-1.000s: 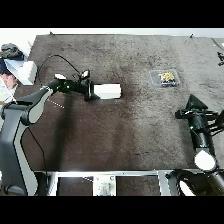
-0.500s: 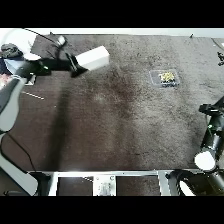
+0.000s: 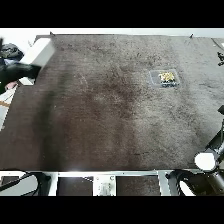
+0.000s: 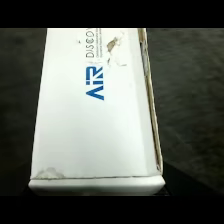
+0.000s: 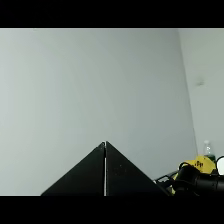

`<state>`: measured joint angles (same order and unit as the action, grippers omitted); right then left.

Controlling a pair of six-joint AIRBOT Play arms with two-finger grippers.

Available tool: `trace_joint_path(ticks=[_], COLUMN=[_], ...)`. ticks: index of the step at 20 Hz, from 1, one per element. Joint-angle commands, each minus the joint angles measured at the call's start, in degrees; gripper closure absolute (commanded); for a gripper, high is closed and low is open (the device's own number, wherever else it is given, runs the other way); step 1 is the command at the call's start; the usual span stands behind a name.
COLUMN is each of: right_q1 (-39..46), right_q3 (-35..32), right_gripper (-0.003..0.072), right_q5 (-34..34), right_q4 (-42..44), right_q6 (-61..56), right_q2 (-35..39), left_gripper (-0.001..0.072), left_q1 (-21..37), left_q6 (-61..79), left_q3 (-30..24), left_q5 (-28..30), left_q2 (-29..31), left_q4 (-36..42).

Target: Fold the box and place the chain.

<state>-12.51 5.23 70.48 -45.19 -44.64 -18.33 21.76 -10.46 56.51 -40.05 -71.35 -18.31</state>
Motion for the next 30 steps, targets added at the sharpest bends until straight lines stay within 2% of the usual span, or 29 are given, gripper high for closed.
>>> trace_joint_path(ticks=[1, 4, 7, 10, 18, 23, 27, 29, 30], right_q1=[-0.04, -0.04, -0.04, -0.04, -0.04, -0.04, -0.04, -0.04, -0.04], right_q3=[-0.04, -0.04, -0.04, -0.04, -0.04, -0.04, -0.04, -0.04, -0.04], right_gripper=[0.0672, 0.0672, 0.0672, 0.0672, 0.0672, 0.0672, 0.0672, 0.0672, 0.0672], right_q5=[1.57, 1.57, 1.57, 1.57, 1.57, 1.57, 1.57, 1.57, 1.57], right_q4=[0.02, 0.0, 0.0, 0.0, 0.0, 0.0, 0.0, 0.0, 0.0], right_q6=[0.0, 0.0, 0.0, 0.0, 0.0, 0.0, 0.0, 0.0, 0.0], right_q2=[0.0, 0.0, 0.0, 0.0, 0.0, 0.0, 0.0, 0.0, 0.0], left_gripper=[0.0704, 0.0703, 0.0701, 0.0702, 0.0701, 0.0699, 0.0692, 0.0232, 0.0214], left_q1=[10.14, 17.42, 23.02, 23.28, 23.28, 23.28, 23.28, 23.28, 23.28], left_q6=[-3.76, -4.55, -3.41, -1.49, -1.01, 2.1, 6.19, 6.47, 6.47], left_q3=[-13.2, -19.32, -21.7, -21.7, -21.64, -21.64, -21.64, -21.64, -21.64], left_q5=[5.2, 6.62, 6.47, 4.02, 3.78, 7.74, 7.3, 6.56, 6.64], left_q2=[9.79, 12.26, 12.0, 9.84, -0.46, -0.87, -1.22, -1.22, -1.2], left_q4=[-4.02, -5.6, -6.84, -11.56, -16.85, -17.55, -18.99, -18.99, -19.02])
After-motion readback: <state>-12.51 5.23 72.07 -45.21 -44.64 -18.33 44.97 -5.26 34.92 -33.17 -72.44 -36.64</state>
